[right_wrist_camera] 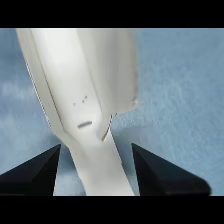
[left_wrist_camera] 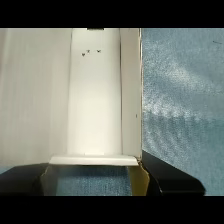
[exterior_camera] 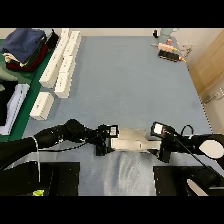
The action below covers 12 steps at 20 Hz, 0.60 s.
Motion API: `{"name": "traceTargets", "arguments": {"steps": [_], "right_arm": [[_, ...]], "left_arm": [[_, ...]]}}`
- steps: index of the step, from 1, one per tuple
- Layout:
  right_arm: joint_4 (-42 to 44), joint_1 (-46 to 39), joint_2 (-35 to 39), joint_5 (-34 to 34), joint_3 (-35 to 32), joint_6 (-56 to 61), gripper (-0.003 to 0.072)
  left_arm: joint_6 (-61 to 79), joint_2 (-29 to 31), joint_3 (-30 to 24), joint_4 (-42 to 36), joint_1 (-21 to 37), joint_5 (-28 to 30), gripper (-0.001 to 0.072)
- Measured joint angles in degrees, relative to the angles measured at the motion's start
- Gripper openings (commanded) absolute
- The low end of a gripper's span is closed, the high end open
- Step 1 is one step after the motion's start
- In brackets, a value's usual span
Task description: Fold the box.
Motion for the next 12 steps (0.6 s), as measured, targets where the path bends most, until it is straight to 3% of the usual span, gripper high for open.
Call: {"name": "traceTargets", "arguments": {"steps": [6, 8, 11, 12], "right_arm": [[11.0, 0.0, 4.2, -0.9, 0.0, 35.9, 0.0716], [12.9, 0.0, 3.0, -1.1, 0.0, 45.8, 0.0678], [15.0, 0.4, -0.2, -1.3, -0.1, 53.7, 0.0404], [15.9, 0.4, -1.5, -1.3, -0.2, 55.1, 0.035]], "left_arm": [[0.0, 0.0, 0.0, 0.0, 0.0, 0.0, 0.0519], [0.0, 0.0, 0.0, 0.0, 0.0, 0.0, 0.052], [0.0, 0.0, 0.0, 0.0, 0.0, 0.0, 0.0519], [0.0, 0.0, 0.0, 0.0, 0.0, 0.0, 0.052]]}}
